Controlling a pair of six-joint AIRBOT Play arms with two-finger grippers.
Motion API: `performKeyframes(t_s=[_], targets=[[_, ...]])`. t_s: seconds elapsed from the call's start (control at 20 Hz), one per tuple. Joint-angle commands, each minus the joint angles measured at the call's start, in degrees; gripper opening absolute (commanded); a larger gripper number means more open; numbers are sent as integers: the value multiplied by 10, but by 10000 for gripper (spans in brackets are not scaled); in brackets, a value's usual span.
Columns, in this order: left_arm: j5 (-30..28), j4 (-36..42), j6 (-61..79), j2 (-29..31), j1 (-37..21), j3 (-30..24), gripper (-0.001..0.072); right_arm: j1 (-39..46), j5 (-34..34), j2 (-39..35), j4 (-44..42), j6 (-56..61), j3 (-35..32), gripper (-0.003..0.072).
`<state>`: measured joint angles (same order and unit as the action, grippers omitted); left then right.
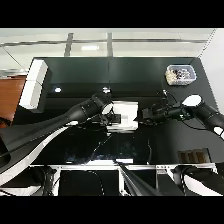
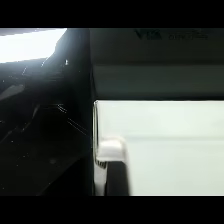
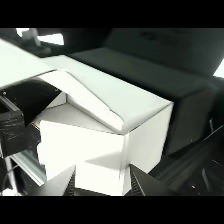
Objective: Fold the box and place the chain.
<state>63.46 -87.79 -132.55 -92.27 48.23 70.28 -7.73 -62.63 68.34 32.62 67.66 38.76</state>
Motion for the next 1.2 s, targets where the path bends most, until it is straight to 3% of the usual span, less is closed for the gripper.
performKeyframes(t_s=[0.0,0.15,0.25,0.45,0.7,1.0,1.15], targets=[[0,0,0,0,0,0,29,-34,13,0,53,49,27,369],[0,3,0,0,0,0,29,-61,19,0,127,114,44,368],[0,3,0,0,0,0,29,-80,31,0,148,135,48,263],[0,3,0,0,0,0,28,-125,75,1,208,200,50,262],[0,3,0,0,0,0,29,-166,75,36,266,287,83,261],[0,2,0,0,0,0,29,-243,-9,115,449,486,188,261],[0,2,0,0,0,0,29,-274,-20,125,501,545,200,261]])
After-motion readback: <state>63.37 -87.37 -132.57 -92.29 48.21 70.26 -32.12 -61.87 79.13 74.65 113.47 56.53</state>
